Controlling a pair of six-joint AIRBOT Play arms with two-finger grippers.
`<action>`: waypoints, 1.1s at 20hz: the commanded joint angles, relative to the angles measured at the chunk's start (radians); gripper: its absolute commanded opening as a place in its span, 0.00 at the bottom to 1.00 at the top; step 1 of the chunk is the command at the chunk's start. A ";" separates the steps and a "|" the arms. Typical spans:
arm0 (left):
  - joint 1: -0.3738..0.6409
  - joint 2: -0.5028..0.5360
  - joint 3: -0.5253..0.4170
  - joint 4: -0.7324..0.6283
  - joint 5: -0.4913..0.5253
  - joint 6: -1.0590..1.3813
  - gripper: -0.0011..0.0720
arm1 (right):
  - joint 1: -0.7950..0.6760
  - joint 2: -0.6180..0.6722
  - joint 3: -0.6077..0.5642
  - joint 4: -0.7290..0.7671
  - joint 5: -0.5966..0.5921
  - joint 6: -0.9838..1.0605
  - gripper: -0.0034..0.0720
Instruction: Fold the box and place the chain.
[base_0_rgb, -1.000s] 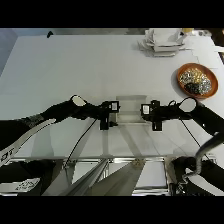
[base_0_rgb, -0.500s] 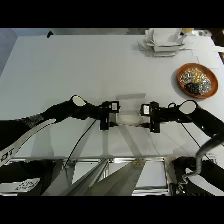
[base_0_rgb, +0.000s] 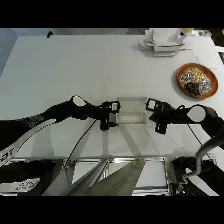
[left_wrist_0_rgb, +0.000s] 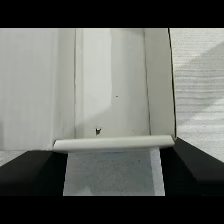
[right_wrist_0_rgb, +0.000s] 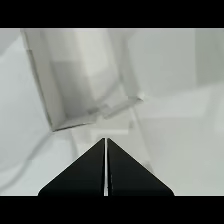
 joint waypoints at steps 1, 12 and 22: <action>0.000 0.001 0.000 0.001 0.001 0.002 0.29 | 0.000 0.069 0.000 -0.163 -0.114 0.511 0.07; 0.000 0.001 0.000 0.000 0.001 0.002 0.29 | -0.261 0.034 0.000 -0.322 -0.119 1.111 0.07; 0.000 0.001 0.000 0.000 0.001 0.002 0.29 | -0.262 -0.158 0.000 0.064 0.090 0.908 0.07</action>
